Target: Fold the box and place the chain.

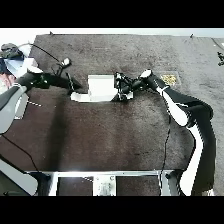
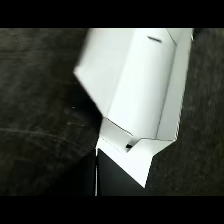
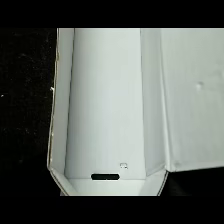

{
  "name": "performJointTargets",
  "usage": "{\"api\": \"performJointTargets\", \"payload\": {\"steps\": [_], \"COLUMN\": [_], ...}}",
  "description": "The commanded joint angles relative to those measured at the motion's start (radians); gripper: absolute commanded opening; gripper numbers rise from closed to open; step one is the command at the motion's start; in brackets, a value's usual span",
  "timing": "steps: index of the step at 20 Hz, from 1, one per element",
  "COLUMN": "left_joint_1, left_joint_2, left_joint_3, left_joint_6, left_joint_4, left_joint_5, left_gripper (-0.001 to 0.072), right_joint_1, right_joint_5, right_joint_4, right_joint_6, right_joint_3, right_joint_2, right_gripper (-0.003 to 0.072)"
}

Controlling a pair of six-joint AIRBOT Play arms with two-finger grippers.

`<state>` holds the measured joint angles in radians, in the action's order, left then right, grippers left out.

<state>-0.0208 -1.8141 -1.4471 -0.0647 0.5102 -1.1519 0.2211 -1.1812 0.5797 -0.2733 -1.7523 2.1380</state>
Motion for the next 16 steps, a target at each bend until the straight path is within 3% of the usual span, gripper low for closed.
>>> {"api": "performJointTargets", "payload": {"steps": [1, 5, 9, 16], "left_joint_1": [-0.057, -0.143, -0.170, -0.170], "left_joint_2": [0.110, 0.214, 0.214, 0.151], "left_joint_3": [0.029, 0.149, 0.207, 0.251], "left_joint_6": [0.298, 0.620, 0.800, 0.912], "left_joint_4": [0.006, 0.019, 0.126, 0.163], "left_joint_5": [0.059, 0.108, 0.018, 0.056], "left_gripper": [0.0006, 0.0006, 0.0008, 0.0009], "right_joint_1": [0.000, 0.000, 0.000, 0.000], "right_joint_5": [0.000, 0.000, 0.000, 0.000], "right_joint_4": [0.000, 0.000, 0.000, 0.000], "right_joint_6": [0.001, 0.001, 0.001, 0.001], "right_joint_3": [-0.001, -0.001, -0.001, -0.001], "right_joint_2": [0.000, 0.000, 0.000, 0.000], "right_gripper": [0.0522, 0.0522, 0.0522, 0.0523]}}
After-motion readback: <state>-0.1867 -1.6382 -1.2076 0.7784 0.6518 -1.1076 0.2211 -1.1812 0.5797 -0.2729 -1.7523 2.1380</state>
